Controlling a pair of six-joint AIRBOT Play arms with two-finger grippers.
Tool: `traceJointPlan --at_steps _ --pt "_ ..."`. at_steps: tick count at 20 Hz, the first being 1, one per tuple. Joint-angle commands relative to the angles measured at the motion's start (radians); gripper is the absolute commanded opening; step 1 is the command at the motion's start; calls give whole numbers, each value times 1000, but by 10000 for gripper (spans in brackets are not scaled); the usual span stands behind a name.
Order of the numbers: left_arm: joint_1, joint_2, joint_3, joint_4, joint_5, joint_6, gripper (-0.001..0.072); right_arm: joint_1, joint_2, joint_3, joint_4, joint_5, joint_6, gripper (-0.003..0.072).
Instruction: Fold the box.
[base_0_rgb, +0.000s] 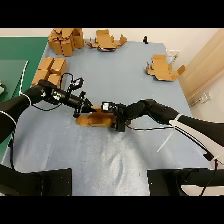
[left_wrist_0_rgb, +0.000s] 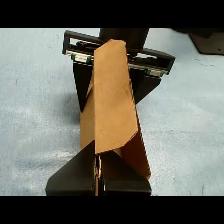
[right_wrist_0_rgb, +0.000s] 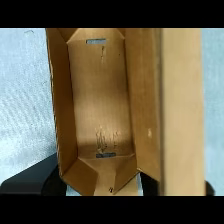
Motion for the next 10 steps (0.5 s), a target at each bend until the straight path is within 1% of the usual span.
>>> traceJointPlan --at_steps 1,4,5,6,10 --pt "0 0 0 -1 6 0 19 -1 -21 2 17 -2 -12 591" --pt "0 0 0 0 20 0 19 -1 -36 2 17 2 -11 580" --pt "0 0 0 0 23 0 19 -1 -36 2 17 4 -10 529" --pt "0 0 0 0 23 0 19 -1 -35 2 17 10 -5 511" --pt "0 0 0 2 23 0 19 -15 -35 2 19 12 69 511"
